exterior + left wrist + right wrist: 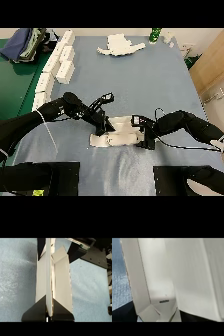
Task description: Fold the box.
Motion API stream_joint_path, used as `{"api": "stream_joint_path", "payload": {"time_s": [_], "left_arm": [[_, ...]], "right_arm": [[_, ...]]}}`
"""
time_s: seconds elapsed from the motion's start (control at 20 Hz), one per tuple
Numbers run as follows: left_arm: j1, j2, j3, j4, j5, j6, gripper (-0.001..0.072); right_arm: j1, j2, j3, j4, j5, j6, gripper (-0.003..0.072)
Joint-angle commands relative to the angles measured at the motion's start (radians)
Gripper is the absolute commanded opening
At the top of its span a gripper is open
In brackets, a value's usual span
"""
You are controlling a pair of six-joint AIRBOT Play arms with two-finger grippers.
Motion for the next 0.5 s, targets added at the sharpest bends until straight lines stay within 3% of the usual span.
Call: {"api": "stream_joint_path", "payload": {"time_s": [0.0, 0.1, 0.45], "left_arm": [[0.0, -0.001, 0.001, 0.0, 0.001, 0.0, 0.0015], [0.0, -0.001, 0.001, 0.0, 0.001, 0.0, 0.0015], [0.0, -0.001, 0.001, 0.0, 0.001, 0.0, 0.0015]], "right_arm": [[-0.001, -0.016, -0.001, -0.001, 0.005, -0.018, 0.0707], [-0.001, -0.016, -0.001, -0.005, 0.003, -0.02, 0.0648], [0.0, -0.031, -0.003, -0.007, 0.029, -0.032, 0.0621]]}}
